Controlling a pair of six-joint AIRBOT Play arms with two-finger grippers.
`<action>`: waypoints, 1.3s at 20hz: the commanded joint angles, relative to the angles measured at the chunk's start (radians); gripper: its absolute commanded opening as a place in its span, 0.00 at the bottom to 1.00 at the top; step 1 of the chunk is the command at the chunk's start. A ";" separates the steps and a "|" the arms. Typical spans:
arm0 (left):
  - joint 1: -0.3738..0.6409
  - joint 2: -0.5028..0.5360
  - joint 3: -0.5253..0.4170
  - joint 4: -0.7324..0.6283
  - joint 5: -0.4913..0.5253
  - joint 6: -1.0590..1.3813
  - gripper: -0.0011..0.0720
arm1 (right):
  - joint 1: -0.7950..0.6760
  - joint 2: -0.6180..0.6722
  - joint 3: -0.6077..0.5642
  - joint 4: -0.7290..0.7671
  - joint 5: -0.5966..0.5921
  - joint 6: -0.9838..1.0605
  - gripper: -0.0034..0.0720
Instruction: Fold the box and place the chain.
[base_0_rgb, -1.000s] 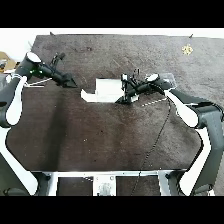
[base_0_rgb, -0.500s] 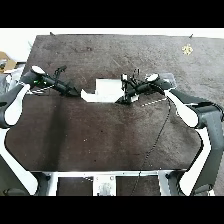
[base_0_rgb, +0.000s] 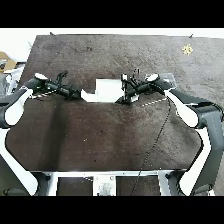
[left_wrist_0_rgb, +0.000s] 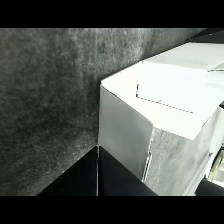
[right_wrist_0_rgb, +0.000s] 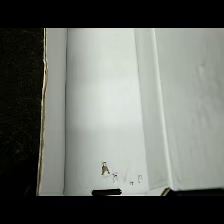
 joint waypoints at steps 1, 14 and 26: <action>-0.009 0.001 -0.033 -0.023 0.034 0.005 0.03 | 0.000 0.000 0.000 0.000 0.000 0.000 0.63; -0.052 0.001 0.026 -0.089 -0.022 0.012 0.51 | 0.000 0.000 0.000 0.000 0.000 0.000 0.63; -0.101 0.001 0.100 -0.130 -0.048 0.003 0.48 | 0.000 0.000 0.000 0.000 0.000 0.000 0.63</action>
